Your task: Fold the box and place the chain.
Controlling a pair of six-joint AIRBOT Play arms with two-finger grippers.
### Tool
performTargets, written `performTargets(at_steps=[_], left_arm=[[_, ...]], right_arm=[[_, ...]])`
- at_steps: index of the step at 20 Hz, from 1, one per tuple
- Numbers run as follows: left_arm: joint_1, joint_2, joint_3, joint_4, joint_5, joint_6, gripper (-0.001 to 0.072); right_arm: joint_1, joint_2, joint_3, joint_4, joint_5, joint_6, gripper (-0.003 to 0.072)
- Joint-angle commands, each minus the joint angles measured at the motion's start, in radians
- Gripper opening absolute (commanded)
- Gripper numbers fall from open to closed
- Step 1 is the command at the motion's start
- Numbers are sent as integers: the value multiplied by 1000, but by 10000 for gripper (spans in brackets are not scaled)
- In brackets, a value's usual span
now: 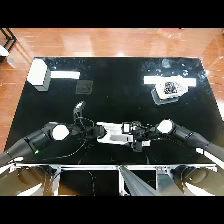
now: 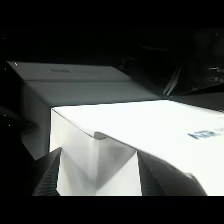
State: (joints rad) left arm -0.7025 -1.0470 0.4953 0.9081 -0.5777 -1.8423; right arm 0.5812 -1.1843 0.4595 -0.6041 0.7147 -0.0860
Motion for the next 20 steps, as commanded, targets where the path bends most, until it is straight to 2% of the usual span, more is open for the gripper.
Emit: performTargets(at_steps=[1, 20], left_arm=[[0, -8, -1, 5, 7, -9, 571], [1, -6, 0, 4, 18, -10, 572]], right_arm=[[1, 0, 0, 1, -1, 0, 354], [1, 0, 0, 1, 0, 0, 354]])
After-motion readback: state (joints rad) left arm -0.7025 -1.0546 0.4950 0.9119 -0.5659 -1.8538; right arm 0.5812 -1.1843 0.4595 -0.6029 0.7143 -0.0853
